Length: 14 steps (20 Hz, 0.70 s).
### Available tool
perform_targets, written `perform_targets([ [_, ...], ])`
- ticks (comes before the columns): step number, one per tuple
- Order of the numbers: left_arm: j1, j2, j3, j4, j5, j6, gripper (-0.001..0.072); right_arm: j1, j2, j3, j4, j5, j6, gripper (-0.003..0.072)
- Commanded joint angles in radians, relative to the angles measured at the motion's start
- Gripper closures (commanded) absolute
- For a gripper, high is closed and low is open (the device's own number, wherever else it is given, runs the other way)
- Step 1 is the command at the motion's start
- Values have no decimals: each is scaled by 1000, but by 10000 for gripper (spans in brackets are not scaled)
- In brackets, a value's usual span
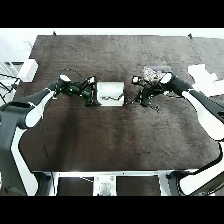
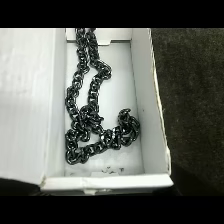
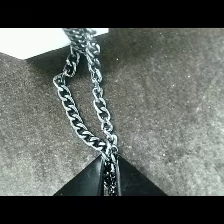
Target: Fold the box and place the chain.
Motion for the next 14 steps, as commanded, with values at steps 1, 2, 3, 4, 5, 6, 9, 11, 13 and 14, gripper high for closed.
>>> perform_targets([
  [1,1,0,0,0,0,0,215,18,8,23,-4,36,25,680],
  [2,1,0,0,0,1,0,215,24,25,43,0,51,56,679],
  [3,1,0,0,0,1,0,215,26,48,63,5,64,77,679],
  [4,1,0,0,0,1,0,215,28,79,83,22,74,86,679],
  [5,1,0,0,0,1,0,215,28,113,96,54,76,86,679],
  [6,1,0,0,0,1,0,215,28,151,104,76,76,85,679],
  [9,1,0,0,0,1,0,215,28,246,108,87,76,86,680],
  [11,1,0,0,0,1,0,215,28,293,108,87,79,86,680],
  [13,1,0,0,0,1,0,215,29,333,108,92,79,86,680],
  [14,1,0,0,0,1,0,215,29,349,109,97,79,86,680],
])
